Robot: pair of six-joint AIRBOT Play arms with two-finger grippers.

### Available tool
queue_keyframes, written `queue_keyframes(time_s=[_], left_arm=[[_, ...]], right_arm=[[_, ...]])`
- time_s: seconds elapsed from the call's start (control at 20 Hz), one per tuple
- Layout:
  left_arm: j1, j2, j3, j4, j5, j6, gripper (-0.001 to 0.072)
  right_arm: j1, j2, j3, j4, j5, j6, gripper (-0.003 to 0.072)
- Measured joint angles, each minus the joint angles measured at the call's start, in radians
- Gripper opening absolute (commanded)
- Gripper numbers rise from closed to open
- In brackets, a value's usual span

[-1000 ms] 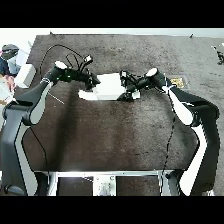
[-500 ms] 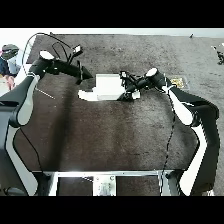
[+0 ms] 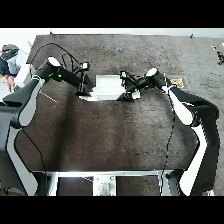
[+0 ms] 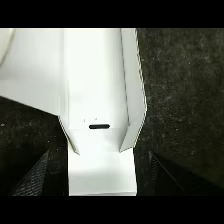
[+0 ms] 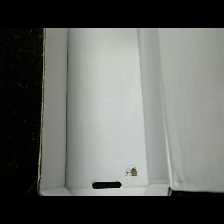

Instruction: Fold the box and place the chain.

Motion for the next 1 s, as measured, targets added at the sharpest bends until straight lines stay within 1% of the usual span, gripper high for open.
queue_keyframes(time_s=[0.3,0.5,0.55,0.6,0.65,1.0], left_arm=[[-0.030,0.000,-0.051,0.004,0.075,0.042,0.0720],[-0.035,0.000,-0.059,-0.003,0.091,0.048,0.0705],[-0.036,0.000,-0.060,-0.002,0.094,0.048,0.0627],[-0.040,0.000,-0.060,-0.003,0.095,0.048,0.0434],[-0.044,0.000,-0.061,-0.004,0.096,0.049,0.0364],[-0.050,0.000,-0.061,0.002,0.107,0.048,0.0357]], right_arm=[[0.000,0.000,0.000,0.000,0.000,0.000,0.0162],[0.000,0.000,0.000,0.000,0.000,0.000,0.0162],[0.000,0.000,0.000,0.000,0.000,0.000,0.0162],[0.000,0.000,0.000,0.000,0.000,0.000,0.0162],[0.000,0.000,0.000,0.000,0.000,0.000,0.0162],[0.000,0.000,0.000,0.000,-0.001,0.002,0.0162]])
